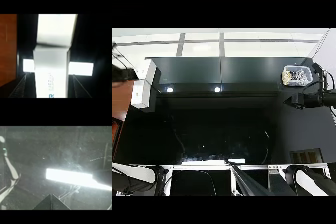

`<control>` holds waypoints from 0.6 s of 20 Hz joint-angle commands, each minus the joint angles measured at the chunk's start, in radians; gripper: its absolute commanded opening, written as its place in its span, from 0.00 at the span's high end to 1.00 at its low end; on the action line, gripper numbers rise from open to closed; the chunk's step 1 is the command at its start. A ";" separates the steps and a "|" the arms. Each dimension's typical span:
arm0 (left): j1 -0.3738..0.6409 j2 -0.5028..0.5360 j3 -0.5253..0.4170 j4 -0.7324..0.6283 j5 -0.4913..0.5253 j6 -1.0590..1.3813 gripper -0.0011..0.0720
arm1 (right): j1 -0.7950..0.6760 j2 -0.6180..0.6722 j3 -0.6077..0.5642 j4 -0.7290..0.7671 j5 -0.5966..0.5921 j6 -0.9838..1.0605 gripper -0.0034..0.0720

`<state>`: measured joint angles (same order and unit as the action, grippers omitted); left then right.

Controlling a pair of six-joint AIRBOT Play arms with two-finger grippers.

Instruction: Fold the box and place the chain.

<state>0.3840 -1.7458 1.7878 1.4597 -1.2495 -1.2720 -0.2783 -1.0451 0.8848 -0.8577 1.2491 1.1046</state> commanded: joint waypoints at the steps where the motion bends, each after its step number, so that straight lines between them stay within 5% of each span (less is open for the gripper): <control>1: -0.050 0.006 0.260 -0.032 -0.142 -0.125 0.08 | 0.037 -0.001 0.000 0.000 -0.024 -0.019 0.94; 2: -0.073 0.009 0.320 -0.056 -0.201 -0.151 0.34 | 0.069 -0.001 0.000 0.000 -0.040 -0.029 0.94; 3: -0.101 0.028 0.334 -0.101 -0.257 -0.158 0.85 | 0.100 -0.001 0.000 -0.001 -0.059 -0.043 0.94; 4: -0.135 0.060 0.302 -0.159 -0.282 -0.166 0.96 | 0.131 -0.001 0.000 -0.010 -0.092 -0.050 0.94; 6: -0.238 0.159 0.141 -0.220 -0.239 -0.203 0.96 | 0.176 -0.001 0.000 -0.043 -0.165 -0.050 0.94; 12: -0.678 0.442 -0.460 -0.107 0.150 -0.290 0.96 | 0.185 -0.001 0.000 -0.200 -0.330 -0.046 0.94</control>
<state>-0.1181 -1.4113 1.5612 1.3228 -1.2778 -1.5139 -0.1040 -1.0454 0.8848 -0.9569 1.0153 1.0592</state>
